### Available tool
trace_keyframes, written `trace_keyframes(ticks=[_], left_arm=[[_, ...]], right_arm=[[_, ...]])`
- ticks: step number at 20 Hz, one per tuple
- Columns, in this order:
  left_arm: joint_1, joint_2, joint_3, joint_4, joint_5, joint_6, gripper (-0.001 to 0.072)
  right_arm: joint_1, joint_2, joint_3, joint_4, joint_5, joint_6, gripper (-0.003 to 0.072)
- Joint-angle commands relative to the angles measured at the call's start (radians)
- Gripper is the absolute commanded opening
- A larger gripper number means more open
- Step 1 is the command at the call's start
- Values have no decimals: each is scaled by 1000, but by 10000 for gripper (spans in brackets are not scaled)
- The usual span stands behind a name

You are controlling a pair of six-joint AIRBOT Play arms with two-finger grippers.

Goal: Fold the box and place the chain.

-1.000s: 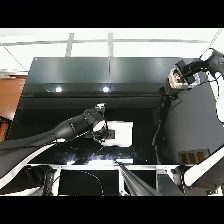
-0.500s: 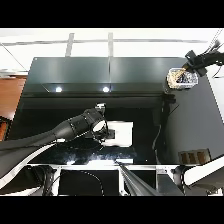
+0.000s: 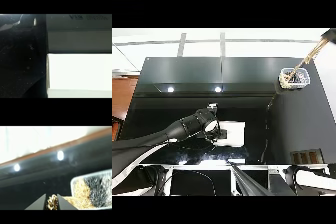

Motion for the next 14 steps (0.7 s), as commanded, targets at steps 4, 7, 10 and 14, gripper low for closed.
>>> trace_keyframes(ticks=[4,7,10,14], left_arm=[[1,0,-1,0,0,1,33],[1,0,-1,0,0,0,33],[1,0,-1,0,0,1,33],[1,0,-1,0,0,1,33]], right_arm=[[42,332,-66,66,108,-129,42],[122,484,-214,65,130,-146,42],[231,600,-390,66,170,-146,42],[349,657,-568,94,245,-142,42]])
